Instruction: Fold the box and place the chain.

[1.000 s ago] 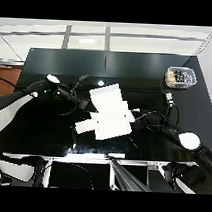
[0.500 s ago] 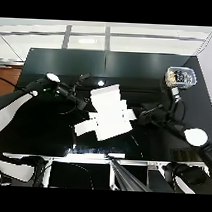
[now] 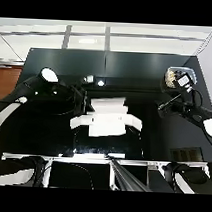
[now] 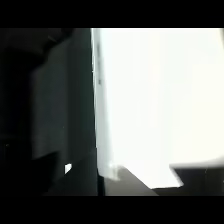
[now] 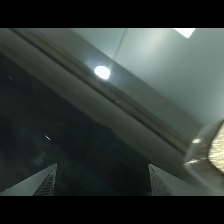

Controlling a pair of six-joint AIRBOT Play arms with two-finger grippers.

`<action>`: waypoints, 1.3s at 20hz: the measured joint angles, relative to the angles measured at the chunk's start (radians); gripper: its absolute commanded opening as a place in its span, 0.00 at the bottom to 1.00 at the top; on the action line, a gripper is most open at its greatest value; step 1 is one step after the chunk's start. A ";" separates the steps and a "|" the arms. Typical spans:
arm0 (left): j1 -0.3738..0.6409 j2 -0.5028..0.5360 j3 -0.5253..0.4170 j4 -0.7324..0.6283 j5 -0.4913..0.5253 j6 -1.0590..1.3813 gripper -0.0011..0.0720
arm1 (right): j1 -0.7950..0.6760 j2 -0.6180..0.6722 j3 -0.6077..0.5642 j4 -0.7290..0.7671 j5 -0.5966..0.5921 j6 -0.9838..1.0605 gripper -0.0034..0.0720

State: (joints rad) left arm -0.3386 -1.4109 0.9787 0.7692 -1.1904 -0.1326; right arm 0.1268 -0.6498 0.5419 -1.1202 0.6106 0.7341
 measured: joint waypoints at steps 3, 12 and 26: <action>-0.033 0.015 -0.045 0.004 0.059 0.066 0.04 | 0.011 0.000 0.006 -0.032 0.040 -0.085 0.92; -0.096 0.024 -0.171 -0.093 0.291 0.248 0.05 | 0.043 -0.040 0.010 0.079 0.161 -0.297 0.92; -0.108 0.018 -0.183 -0.075 0.346 0.284 0.05 | 0.262 -0.277 0.005 0.267 0.259 -0.528 0.92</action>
State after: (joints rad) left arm -0.4461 -1.3933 0.7956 0.6945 -0.8444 0.1513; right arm 0.3885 -0.9268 0.5465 -0.8528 0.8692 0.2066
